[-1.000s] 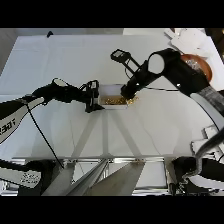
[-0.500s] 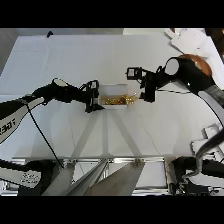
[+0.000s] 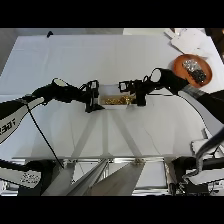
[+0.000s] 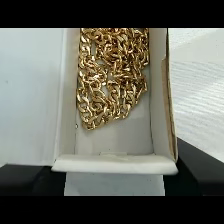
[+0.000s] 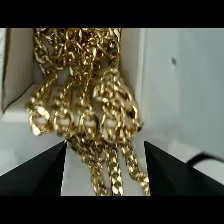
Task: Fold the box and place the chain.
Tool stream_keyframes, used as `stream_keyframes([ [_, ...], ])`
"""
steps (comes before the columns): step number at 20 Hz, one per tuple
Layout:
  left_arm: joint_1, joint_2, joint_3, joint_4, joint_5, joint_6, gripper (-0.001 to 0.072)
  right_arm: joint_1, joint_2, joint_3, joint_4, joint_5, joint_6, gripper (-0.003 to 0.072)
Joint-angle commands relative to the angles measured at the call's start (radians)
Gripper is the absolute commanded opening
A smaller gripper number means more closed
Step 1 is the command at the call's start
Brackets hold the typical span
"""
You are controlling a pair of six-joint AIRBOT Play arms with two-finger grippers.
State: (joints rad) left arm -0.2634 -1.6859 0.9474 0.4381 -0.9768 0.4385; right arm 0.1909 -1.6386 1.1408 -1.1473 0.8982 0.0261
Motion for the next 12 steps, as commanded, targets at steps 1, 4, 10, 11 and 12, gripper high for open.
stream_keyframes([
  [1, 0.0, 0.0, 0.0, 0.0, 0.0, 0.0, 0.0214, 0.02, -0.037, -0.001, 0.004, -0.069, -0.026, 0.0453],
  [4, 0.0, 0.0, 0.0, 0.0, 0.0, 0.0, 0.0214, 0.021, -0.036, -0.001, 0.0, -0.035, -0.026, 0.0105],
  [10, 0.0, 0.0, 0.0, 0.0, 0.0, 0.0, 0.0214, 0.021, 0.001, -0.001, -0.035, 0.023, 0.031, 0.0011],
  [11, 0.0, 0.0, 0.0, 0.0, 0.0, 0.0, 0.0214, 0.021, 0.018, -0.001, -0.048, 0.016, 0.068, 0.0011],
  [12, 0.0, 0.0, 0.0, 0.0, 0.0, 0.0, 0.0214, 0.021, 0.038, -0.001, -0.069, 0.008, 0.116, 0.001],
])
